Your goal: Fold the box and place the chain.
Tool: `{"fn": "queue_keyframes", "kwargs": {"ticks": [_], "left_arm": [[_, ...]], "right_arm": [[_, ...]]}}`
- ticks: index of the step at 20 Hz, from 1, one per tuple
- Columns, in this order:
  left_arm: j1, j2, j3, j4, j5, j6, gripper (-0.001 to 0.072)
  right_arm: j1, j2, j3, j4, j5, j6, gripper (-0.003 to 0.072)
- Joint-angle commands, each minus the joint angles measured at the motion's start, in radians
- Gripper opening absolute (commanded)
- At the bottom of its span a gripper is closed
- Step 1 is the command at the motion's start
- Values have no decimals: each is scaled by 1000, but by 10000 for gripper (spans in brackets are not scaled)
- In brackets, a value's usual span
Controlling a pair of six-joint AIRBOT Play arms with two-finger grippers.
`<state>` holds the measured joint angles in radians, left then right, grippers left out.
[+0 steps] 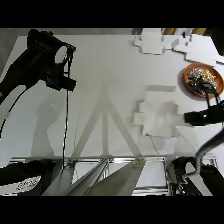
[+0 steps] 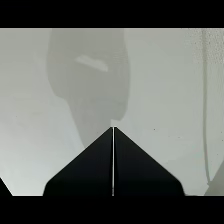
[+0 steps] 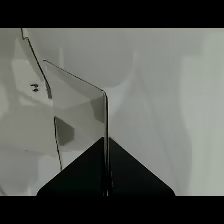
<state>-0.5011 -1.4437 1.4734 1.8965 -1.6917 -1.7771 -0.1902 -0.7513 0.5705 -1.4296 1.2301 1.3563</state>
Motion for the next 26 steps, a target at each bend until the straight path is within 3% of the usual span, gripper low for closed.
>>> {"fn": "queue_keyframes", "kwargs": {"ticks": [1, 4, 9, 12, 14, 16, 18, 19, 22, 26], "left_arm": [[1, 1, 0, 0, 1, 0, 10], [1, 1, 0, 0, 6, 0, 10], [2, -1, 0, -55, 230, 9, 11], [18, -2, 0, -146, 349, 186, 13], [77, -6, 0, -208, 426, 180, 56], [180, -31, -1, -404, 447, 242, 107], [290, -72, -27, -695, 417, 436, 351], [341, -96, -50, -835, 381, 551, 403], [425, -143, -151, -1113, 259, 824, 437], [401, -143, -305, -1209, 320, 1051, 437]], "right_arm": [[143, 118, -105, 172, -72, -3, 15], [268, 117, -117, 174, -93, -3, 15], [419, 117, -117, 201, -198, 6, 15], [459, 117, -117, 203, -204, 5, 15], [459, 117, -117, 208, -186, 8, 15], [459, 117, -117, 207, -171, 8, 16], [459, 117, -117, 207, -169, 8, 16], [459, 117, -117, 207, -169, 8, 16], [459, 117, -117, 207, -169, 8, 16], [459, 117, -117, 207, -172, 8, 16]]}}
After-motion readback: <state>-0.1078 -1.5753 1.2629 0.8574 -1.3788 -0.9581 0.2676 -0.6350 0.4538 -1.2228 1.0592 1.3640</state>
